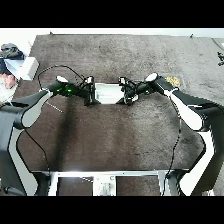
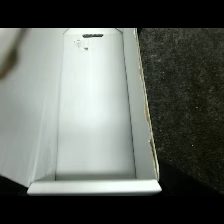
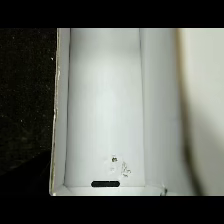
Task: Fold the box and place the chain.
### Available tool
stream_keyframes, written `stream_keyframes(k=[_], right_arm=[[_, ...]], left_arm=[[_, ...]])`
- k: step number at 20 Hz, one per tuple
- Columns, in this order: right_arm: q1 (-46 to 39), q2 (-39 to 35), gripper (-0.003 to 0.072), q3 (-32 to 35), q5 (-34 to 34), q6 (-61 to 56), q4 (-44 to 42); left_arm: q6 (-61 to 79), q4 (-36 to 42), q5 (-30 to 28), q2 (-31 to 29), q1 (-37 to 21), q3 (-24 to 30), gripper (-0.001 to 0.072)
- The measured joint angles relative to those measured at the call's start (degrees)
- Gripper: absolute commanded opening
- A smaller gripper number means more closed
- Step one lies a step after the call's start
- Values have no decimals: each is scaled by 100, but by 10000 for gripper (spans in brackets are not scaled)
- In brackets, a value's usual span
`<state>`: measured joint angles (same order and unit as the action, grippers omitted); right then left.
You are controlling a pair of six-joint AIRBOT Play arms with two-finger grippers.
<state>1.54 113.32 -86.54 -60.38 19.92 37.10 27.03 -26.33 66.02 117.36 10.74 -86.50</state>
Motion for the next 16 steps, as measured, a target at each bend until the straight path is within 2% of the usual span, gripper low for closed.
stream_keyframes(k=[1,8,16], right_arm=[[0,0,664,0,2,0,0],[-4,-173,665,4,-4,-28,306],[-107,-879,662,4,98,-656,1224]], left_arm=[[0,0,0,0,0,0,534],[0,-4,13,0,0,0,534],[0,-4,0,0,0,0,534]])
